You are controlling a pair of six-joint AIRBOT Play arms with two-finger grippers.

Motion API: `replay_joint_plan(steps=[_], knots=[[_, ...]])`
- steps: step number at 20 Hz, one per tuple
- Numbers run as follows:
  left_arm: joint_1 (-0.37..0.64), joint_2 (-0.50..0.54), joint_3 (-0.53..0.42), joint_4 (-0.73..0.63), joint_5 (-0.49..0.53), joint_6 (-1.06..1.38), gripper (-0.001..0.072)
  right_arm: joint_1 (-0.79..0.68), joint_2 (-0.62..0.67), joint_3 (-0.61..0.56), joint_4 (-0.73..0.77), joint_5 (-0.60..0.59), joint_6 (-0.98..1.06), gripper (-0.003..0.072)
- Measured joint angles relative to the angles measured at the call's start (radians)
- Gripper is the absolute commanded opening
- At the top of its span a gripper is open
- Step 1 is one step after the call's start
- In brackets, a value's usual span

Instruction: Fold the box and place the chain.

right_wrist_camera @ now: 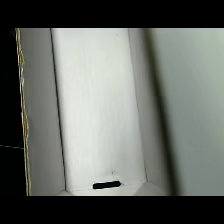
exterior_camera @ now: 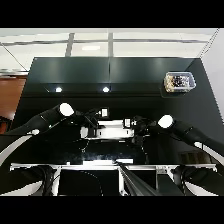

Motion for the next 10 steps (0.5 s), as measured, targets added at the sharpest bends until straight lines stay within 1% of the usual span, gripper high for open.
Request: replay_joint_plan(steps=[9,10], knots=[[0.000,0.000,0.000,0.000,-0.002,0.001,0.0026,0.010,-0.002,0.000,-0.024,-0.008,0.019,0.0671],[0.000,0.000,0.000,0.000,-0.002,0.001,0.0026,0.010,-0.002,0.000,-0.025,-0.009,0.019,0.0472]])
